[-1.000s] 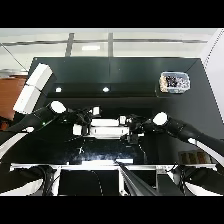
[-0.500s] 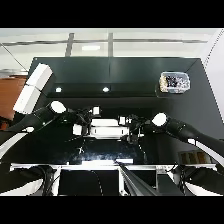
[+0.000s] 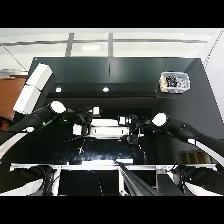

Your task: Fold the box and place the chain.

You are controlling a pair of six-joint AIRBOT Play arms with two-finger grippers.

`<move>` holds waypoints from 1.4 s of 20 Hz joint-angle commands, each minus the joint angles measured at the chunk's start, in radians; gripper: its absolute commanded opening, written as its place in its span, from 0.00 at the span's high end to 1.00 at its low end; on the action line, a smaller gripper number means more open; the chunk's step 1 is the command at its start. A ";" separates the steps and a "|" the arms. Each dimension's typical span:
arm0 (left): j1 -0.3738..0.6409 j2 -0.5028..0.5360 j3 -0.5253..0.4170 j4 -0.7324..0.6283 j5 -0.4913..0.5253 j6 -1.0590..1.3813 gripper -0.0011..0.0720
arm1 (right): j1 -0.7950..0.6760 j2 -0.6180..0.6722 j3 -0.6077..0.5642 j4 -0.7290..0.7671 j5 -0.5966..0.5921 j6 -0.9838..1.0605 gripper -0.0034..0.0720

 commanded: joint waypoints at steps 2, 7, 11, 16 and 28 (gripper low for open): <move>0.001 -0.001 0.001 -0.002 -0.007 0.000 0.95 | 0.001 0.000 0.000 -0.004 0.000 0.000 0.47; 0.001 0.001 0.001 -0.001 -0.007 0.000 0.77 | 0.001 0.000 0.000 -0.004 0.000 0.002 0.46; 0.007 0.040 0.003 0.004 -0.007 0.000 0.55 | 0.001 0.000 0.000 -0.004 0.000 0.003 0.46; 0.044 0.147 0.003 0.057 -0.007 -0.071 0.01 | 0.001 0.000 0.000 -0.004 0.000 0.003 0.46; 0.089 0.415 -0.013 0.201 -0.363 -0.734 0.95 | 0.001 0.000 0.000 -0.005 0.000 0.003 0.46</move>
